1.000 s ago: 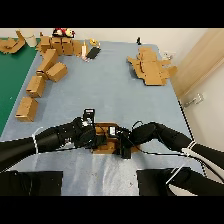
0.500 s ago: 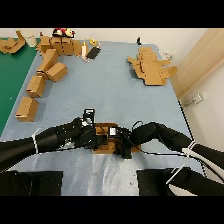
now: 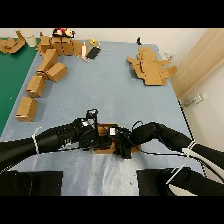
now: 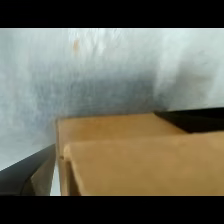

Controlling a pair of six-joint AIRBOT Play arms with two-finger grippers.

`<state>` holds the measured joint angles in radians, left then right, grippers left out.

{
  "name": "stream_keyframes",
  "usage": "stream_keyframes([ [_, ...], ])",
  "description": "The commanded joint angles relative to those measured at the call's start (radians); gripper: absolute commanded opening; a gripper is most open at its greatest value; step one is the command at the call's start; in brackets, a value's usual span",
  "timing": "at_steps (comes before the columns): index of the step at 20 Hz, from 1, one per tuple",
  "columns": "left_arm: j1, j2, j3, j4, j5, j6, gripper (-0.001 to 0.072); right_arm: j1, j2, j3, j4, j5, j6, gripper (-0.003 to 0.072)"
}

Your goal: Fold the box.

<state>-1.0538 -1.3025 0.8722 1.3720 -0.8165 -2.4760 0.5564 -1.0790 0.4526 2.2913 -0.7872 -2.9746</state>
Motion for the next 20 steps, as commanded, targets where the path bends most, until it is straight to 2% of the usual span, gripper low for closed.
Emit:
stream_keyframes([
  [1, 0.002, 0.0, -0.001, 0.02, -0.014, -0.003, 0.0718, 0.0, 0.0, -0.001, 0.001, 0.0, 0.0, 0.0446],
  [9, 0.009, 0.021, -0.001, 0.021, -0.022, 0.002, 0.0718, 0.0, 0.0, -0.001, 0.001, 0.0, 0.0, 0.0446],
  [20, 0.132, 0.241, -0.016, 0.017, -0.1, 0.102, 0.0717, 0.0, 0.0, -0.001, 0.001, 0.0, 0.0, 0.0446],
])
